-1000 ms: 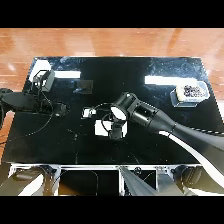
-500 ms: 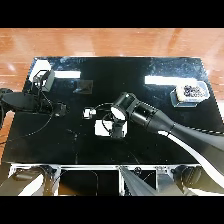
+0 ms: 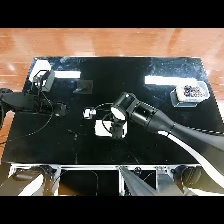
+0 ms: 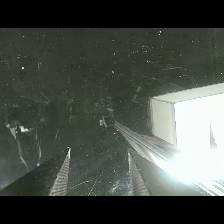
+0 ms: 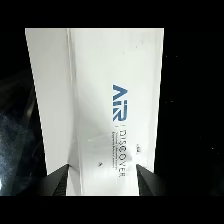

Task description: Fold the box and place the chain.

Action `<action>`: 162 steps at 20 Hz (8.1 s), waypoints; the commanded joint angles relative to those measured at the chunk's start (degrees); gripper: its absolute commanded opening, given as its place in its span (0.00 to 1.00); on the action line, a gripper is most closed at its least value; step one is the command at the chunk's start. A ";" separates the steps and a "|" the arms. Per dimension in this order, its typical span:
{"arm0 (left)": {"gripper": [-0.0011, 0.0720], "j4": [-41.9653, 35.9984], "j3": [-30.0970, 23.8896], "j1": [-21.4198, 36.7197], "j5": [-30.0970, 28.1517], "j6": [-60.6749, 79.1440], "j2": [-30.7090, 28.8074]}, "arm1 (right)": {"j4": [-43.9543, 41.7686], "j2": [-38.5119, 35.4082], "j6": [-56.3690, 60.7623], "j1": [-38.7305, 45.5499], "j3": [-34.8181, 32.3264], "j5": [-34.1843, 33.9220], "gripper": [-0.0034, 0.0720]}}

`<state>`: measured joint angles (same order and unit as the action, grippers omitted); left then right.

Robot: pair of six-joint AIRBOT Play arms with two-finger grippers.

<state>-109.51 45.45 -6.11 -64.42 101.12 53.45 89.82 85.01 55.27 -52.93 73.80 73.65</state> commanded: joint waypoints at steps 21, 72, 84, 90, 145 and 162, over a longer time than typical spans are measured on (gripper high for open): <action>0.65 0.07 0.00 0.04 -0.46 0.02 0.02 | 7.63 0.02 5.84 -2.43 -1.57 -2.12 0.98; 0.65 0.02 0.00 0.04 -0.50 0.02 0.02 | 6.43 -2.08 5.79 -2.43 2.62 5.29 0.14; 0.65 0.02 0.00 0.04 -1.20 0.04 0.02 | 2.69 -1.88 2.29 1.11 2.71 4.04 0.98; 0.65 0.04 0.00 0.04 -1.22 0.04 0.02 | -2.03 1.81 -4.83 2.58 2.19 3.06 0.98; 0.65 1.03 0.00 0.04 -1.11 -0.02 0.02 | 1.66 -4.17 -7.28 3.65 -6.82 -4.00 0.29; 0.65 1.03 0.00 0.04 -1.20 0.00 0.02 | 1.68 -4.74 -6.01 3.65 -4.02 -1.29 0.29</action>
<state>-108.49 45.45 -6.11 -65.58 101.10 53.45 91.46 80.29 49.15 -49.28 69.63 71.46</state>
